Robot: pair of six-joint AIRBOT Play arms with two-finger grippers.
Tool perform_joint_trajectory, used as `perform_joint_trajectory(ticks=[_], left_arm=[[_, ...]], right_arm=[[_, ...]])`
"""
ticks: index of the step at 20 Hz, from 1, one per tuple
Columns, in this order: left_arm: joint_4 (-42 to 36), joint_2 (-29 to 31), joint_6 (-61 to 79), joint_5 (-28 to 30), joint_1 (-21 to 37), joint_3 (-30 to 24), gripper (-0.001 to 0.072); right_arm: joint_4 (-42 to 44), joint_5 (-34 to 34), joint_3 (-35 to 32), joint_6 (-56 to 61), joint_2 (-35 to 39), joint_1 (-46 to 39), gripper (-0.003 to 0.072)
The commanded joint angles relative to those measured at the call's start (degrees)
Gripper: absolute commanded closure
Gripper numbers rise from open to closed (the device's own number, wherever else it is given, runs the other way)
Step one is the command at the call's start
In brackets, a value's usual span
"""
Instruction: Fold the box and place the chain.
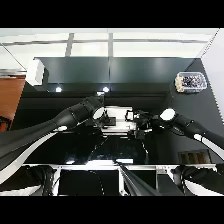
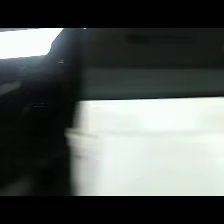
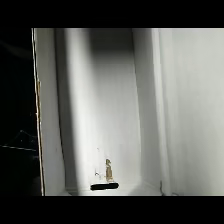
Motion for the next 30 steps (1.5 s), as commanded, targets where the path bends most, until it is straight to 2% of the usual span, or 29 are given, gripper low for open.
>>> perform_joint_trajectory(ticks=[1, 5, 6, 7, 9, 10, 11, 16, 17, 18, 19, 23, 25, 27, 30], left_arm=[[0.3, 0.0, 0.2, -1.7, 0.4, 0.7, 0.0191], [2.1, 0.0, 0.1, -3.1, 1.3, 0.8, 0.0192], [2.4, -0.1, 0.1, -3.3, 1.2, 0.8, 0.0229], [2.4, -0.2, 0.1, -3.3, 1.2, 0.8, 0.0284], [2.4, -0.3, 0.1, -2.8, 1.2, 0.8, 0.0541], [2.2, -0.3, 0.2, -2.4, 1.2, 0.8, 0.0634], [1.4, -0.3, 0.7, -1.9, 1.2, 0.8, 0.0685], [1.4, -0.3, 0.7, -1.7, 1.2, 0.8, 0.0686], [1.4, -0.3, 0.7, -1.7, 1.2, 0.8, 0.0686], [1.4, -0.3, 0.7, -1.7, 1.2, 0.8, 0.0686], [1.4, -0.3, 0.7, -1.6, 1.2, 0.8, 0.0686], [1.4, -0.3, 0.7, -1.7, 1.3, 0.8, 0.0686], [1.4, -0.3, 0.7, -1.7, 1.3, 0.8, 0.0686], [1.3, -0.3, 0.7, -1.6, 1.3, 0.8, 0.0686], [1.4, -0.3, 0.7, -1.6, 1.3, 0.8, 0.0686]], right_arm=[[0.0, 0.1, 0.0, 0.0, 0.0, 0.0, 0.0593], [0.0, 0.1, 0.0, 0.0, 0.0, 0.0, 0.0593], [0.0, 0.1, 0.0, 0.0, 0.0, 0.0, 0.0593], [0.0, 0.1, 0.0, 0.0, 0.0, 0.0, 0.0593], [0.0, 0.1, 0.0, 0.0, 0.0, 0.0, 0.0594], [0.0, 0.1, 0.0, 0.0, 0.0, 0.0, 0.0594], [0.0, 0.1, 0.0, 0.0, 0.0, 0.0, 0.0594], [0.0, 0.1, 0.0, 0.1, 0.0, 0.0, 0.0591], [0.0, 0.1, 0.0, 1.0, 0.0, 0.0, 0.0468], [0.0, -0.3, 0.0, 2.3, 0.0, 0.0, 0.0177], [-0.2, -0.4, 0.0, 2.8, 0.1, 0.0, 0.0068], [-8.6, 0.3, 0.0, 8.4, 4.6, -0.1, 0.007], [-13.9, 3.2, 0.0, 10.3, 7.3, -0.2, 0.0079], [-13.9, 5.4, 0.0, 10.6, 8.8, -0.2, 0.0079], [-14.1, 5.2, 0.0, 10.7, 8.9, -0.2, 0.0079]])
